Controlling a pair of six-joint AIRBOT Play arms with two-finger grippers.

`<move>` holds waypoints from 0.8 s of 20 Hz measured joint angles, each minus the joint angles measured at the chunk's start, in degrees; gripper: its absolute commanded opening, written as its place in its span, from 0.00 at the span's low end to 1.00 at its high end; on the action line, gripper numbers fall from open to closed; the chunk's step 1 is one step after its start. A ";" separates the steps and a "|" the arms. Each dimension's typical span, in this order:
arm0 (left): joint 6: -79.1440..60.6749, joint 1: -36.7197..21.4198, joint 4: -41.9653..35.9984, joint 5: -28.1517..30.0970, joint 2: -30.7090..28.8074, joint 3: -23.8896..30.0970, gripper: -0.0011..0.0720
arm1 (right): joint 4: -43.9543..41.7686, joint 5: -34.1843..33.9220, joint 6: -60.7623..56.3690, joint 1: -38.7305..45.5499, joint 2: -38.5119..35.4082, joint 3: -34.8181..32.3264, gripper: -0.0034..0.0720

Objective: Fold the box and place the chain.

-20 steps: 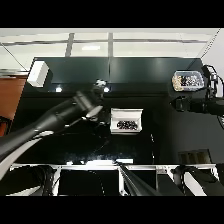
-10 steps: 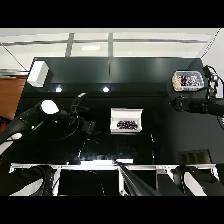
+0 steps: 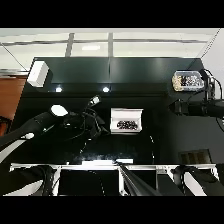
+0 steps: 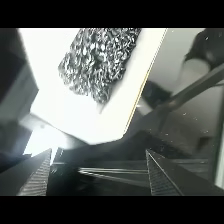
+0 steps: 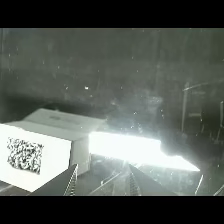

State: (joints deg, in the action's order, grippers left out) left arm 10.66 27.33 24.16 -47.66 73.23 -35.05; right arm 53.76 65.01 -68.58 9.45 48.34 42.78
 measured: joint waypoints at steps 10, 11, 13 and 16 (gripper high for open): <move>-13.88 1.44 5.57 1.86 3.93 -1.84 0.99 | -1.29 2.29 -0.46 -0.22 0.00 0.00 0.54; -14.45 1.49 5.68 1.49 4.50 -2.27 0.99 | -1.70 2.75 -0.48 -0.26 0.00 0.00 0.54; -15.13 1.55 5.62 0.57 5.55 -3.15 0.99 | -2.10 3.48 -0.50 -0.26 0.00 0.00 0.54; -15.15 1.60 5.81 0.02 6.56 -4.13 0.99 | -2.47 3.96 -0.68 -0.26 0.00 0.00 0.54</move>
